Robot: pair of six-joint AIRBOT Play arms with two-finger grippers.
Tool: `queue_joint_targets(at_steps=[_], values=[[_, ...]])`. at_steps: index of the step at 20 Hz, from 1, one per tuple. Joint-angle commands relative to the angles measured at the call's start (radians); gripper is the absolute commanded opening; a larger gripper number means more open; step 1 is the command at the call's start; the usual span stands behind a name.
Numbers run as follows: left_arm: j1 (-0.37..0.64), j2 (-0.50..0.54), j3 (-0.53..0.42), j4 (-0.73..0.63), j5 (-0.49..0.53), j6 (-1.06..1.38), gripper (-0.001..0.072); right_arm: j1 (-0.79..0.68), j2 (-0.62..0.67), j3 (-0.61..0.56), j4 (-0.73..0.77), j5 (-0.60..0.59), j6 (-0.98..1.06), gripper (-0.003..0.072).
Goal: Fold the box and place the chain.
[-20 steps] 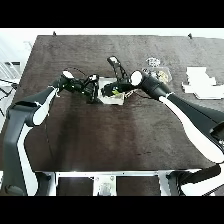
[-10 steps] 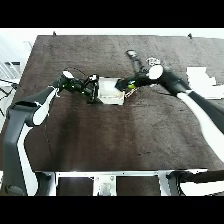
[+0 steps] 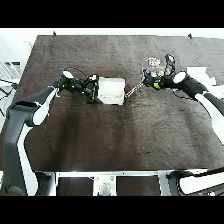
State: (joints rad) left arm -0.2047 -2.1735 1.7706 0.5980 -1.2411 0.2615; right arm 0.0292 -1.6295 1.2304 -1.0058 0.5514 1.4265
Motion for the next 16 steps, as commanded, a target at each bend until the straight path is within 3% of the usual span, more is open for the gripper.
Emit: queue_joint_targets(at_steps=[1, 7, 10, 11, 12, 16], values=[[0.001, 0.000, 0.001, 0.000, 0.001, 0.001, 0.0480, -0.003, -0.103, 0.029, 0.066, -0.082, 0.002, 0.0475], [0.001, 0.000, 0.001, 0.000, 0.002, 0.001, 0.0481, 0.054, -0.237, 0.182, 0.127, -0.111, 0.003, 0.0464], [0.001, 0.000, 0.001, 0.000, 0.001, 0.001, 0.0480, 0.069, -0.270, 0.208, 0.139, -0.129, 0.003, 0.0279], [0.001, 0.000, 0.001, 0.000, 0.002, 0.001, 0.0480, 0.068, -0.270, 0.208, 0.137, -0.133, 0.002, 0.0129], [0.001, 0.000, 0.001, 0.000, 0.002, 0.001, 0.0480, 0.066, -0.269, 0.209, 0.132, -0.133, 0.002, 0.0028], [0.001, 0.000, 0.001, 0.000, 0.001, 0.001, 0.0480, 0.065, -0.214, 0.209, 0.105, -0.069, 0.002, 0.0011]])
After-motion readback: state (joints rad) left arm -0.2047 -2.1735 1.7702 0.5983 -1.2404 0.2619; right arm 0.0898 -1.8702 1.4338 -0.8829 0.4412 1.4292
